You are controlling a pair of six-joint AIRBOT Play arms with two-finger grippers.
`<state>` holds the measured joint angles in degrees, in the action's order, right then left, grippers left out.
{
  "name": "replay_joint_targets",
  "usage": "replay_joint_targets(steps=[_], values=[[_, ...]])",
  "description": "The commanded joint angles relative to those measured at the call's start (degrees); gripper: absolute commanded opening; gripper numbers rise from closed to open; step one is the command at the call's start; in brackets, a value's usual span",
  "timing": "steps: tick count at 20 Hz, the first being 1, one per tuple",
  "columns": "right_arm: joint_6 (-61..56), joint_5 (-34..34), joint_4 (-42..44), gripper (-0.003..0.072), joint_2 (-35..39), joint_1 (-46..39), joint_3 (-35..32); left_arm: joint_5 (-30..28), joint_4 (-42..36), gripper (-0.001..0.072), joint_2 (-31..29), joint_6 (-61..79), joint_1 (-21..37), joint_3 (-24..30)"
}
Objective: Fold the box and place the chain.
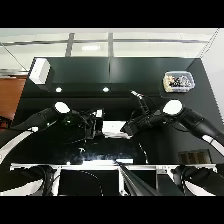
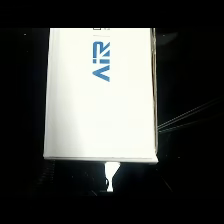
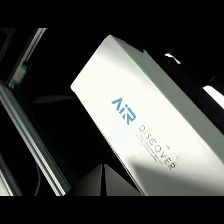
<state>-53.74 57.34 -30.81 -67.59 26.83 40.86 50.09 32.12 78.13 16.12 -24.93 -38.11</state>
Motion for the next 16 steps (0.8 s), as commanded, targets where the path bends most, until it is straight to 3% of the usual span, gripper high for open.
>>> replay_joint_targets(steps=[1,7,13,14,15,16], values=[[-0.5,-2.3,6.6,0.0009,-4.3,-0.4,-1.0,0.0,0.0,0.0355,0.0,0.0,0.0,0.0],[-1.1,-2.9,3.8,0.0009,-7.0,-1.0,-0.9,0.0,0.0,0.0355,0.0,0.0,0.0,0.0],[-0.9,6.3,3.7,0.0009,-0.1,-8.1,2.6,0.0,0.0,0.0363,-0.1,-3.1,0.0,0.0],[-1.0,8.2,3.2,0.001,1.8,-10.2,3.5,0.0,0.0,0.0446,-0.3,-4.4,0.1,0.0],[-2.1,9.8,1.1,0.0009,4.0,-13.0,4.2,-0.1,0.0,0.0637,-0.7,-4.6,0.2,0.0],[-4.4,10.7,-2.8,0.001,6.0,-16.1,4.6,-0.1,0.2,0.0711,-1.3,-5.1,0.5,0.0]])
